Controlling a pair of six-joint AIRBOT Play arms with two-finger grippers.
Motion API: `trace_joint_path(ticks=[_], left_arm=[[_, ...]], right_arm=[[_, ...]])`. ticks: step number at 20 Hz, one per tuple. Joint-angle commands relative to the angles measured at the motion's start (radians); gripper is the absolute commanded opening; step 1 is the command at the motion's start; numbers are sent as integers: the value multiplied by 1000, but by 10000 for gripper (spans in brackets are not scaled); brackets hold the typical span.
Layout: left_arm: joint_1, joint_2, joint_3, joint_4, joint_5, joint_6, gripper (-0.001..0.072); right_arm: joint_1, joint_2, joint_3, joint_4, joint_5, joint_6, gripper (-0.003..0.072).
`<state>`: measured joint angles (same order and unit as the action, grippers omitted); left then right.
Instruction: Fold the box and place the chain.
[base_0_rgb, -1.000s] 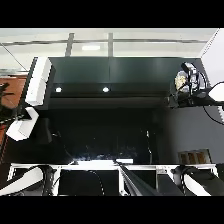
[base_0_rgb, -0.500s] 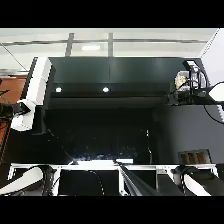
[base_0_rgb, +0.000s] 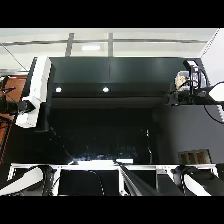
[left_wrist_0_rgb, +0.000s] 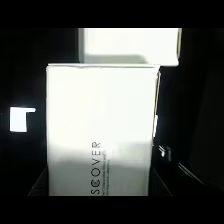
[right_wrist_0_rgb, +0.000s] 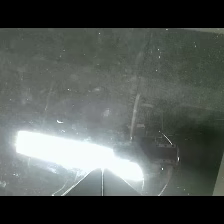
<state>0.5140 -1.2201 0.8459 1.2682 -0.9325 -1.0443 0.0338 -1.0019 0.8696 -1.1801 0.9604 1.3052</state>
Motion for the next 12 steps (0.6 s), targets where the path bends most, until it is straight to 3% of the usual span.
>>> trace_joint_path(ticks=[1,7,9,12], left_arm=[[-14,2,-1,54,-34,-63,224],[-76,1,0,60,46,-48,253],[-91,-1,0,63,92,-40,518],[-90,0,8,85,139,-47,720]], right_arm=[[0,0,0,0,0,0,8],[0,0,0,0,0,0,8],[0,0,0,0,0,0,8],[0,0,0,1,2,0,9]])
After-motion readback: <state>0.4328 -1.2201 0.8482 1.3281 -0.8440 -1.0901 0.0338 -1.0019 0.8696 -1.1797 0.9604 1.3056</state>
